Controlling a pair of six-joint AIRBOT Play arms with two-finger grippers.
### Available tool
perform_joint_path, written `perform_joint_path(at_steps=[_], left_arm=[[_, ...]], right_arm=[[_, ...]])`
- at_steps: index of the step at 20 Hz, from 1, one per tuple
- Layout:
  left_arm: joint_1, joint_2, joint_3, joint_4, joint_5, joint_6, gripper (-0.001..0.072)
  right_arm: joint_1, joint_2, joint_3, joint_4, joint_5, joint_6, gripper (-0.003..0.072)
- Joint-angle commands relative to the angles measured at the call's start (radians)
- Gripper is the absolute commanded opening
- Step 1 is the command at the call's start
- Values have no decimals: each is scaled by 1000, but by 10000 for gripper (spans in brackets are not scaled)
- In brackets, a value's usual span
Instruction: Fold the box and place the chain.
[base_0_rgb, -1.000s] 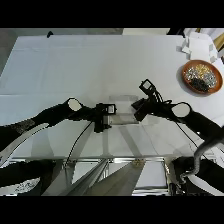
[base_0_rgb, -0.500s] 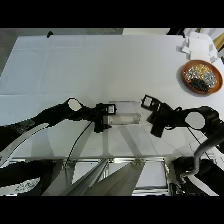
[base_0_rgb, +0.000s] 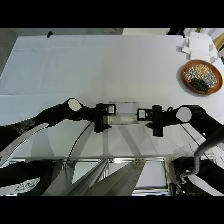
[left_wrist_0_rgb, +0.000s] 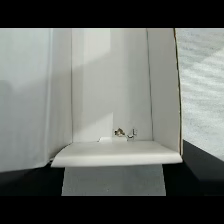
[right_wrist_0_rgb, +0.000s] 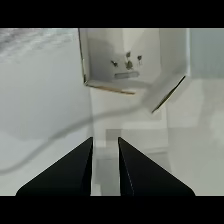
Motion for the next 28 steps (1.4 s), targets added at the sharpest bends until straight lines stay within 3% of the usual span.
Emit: perform_joint_path(at_steps=[1, 5, 10, 12, 13, 17, 18, 25, 28], left_arm=[[0, 0, 0, 0, 0, 0, 135], [0, 0, 0, 0, 0, 0, 135], [0, 0, 0, 0, 0, 0, 135], [0, 0, 0, 0, 0, 0, 135], [0, 0, 0, 0, 0, 0, 135], [0, 0, 0, 0, -1, 0, 135], [0, 0, 0, 0, 0, 0, 135], [0, 0, 0, 0, 0, 0, 135], [0, 0, 0, 0, 0, 0, 135]], right_arm=[[-5, -60, -3, 60, -102, -107, 158], [-66, -81, -3, 212, -109, -241, 157], [-69, -81, -3, 313, -35, -368, 154], [-65, -81, -3, 326, 6, -404, 146], [-63, -81, -3, 327, 12, -413, 88], [-52, -81, -3, 346, 6, -428, 76], [-52, -81, -3, 350, 3, -428, 35], [-52, -82, -3, 411, -14, -428, 39], [-52, -80, -3, 371, -7, -424, 64]])
